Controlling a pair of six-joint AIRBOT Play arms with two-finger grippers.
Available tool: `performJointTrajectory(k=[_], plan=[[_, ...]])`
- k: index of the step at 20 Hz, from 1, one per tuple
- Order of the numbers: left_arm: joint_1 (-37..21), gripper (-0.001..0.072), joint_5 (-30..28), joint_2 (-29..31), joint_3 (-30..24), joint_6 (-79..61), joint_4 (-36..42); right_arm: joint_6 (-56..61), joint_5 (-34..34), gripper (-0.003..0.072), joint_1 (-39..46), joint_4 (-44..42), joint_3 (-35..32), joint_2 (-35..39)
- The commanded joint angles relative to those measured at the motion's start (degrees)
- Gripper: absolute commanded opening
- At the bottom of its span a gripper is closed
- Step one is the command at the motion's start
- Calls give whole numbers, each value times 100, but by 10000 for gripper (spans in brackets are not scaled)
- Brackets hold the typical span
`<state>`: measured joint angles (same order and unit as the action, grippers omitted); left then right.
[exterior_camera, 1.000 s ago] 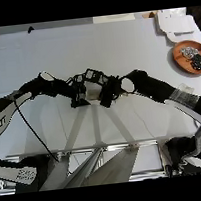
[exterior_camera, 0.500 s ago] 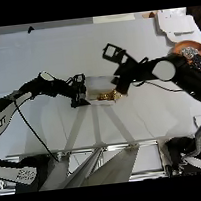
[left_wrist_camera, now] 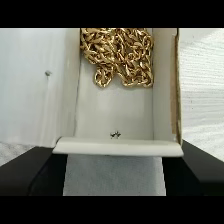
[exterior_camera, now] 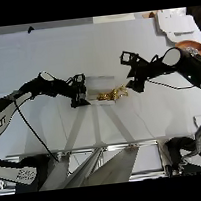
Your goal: Fold the box and place the chain.
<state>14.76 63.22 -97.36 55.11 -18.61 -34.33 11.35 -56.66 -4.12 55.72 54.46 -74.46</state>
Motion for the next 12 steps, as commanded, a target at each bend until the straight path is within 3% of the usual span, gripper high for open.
performJointTrajectory(k=[1,5,7,12], plan=[[-4,261,0,4,2,0,0,-2170,-59,482,26,-835,-37,-765],[-4,261,0,4,2,0,0,-2389,-81,490,-109,-837,-46,-1327],[-2,261,0,4,2,0,0,-2391,-22,679,-166,-844,-50,-1482],[-2,261,0,4,2,0,-2,-2389,35,688,-289,-1182,-50,-1598]])
